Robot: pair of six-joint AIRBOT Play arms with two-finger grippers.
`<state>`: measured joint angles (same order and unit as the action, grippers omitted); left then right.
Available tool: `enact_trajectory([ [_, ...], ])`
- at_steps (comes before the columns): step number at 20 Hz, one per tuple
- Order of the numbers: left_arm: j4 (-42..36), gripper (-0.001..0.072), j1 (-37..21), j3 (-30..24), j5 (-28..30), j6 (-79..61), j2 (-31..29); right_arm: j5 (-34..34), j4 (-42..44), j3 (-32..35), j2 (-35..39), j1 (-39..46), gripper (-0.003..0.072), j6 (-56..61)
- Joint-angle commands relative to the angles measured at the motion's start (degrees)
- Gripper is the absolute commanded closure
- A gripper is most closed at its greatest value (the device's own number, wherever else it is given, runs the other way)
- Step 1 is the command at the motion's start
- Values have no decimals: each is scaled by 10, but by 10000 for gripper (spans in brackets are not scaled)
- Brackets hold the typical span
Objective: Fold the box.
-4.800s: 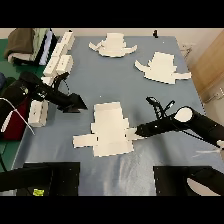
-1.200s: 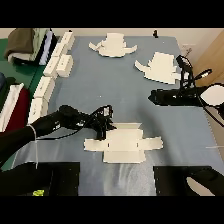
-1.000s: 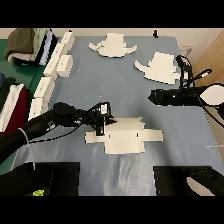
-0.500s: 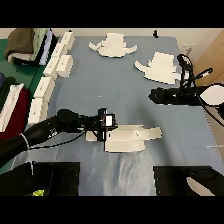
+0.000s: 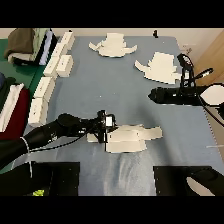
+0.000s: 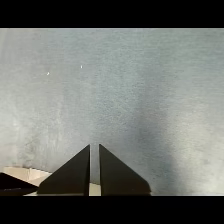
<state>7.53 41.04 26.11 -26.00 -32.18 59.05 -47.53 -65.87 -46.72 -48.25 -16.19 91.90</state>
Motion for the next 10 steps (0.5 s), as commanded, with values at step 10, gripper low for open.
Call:
enact_trajectory([
  [10, 4, 693, 0, -1, -31, 82, -23, -31, 1, 0, 0, 0, 604, 0],
])
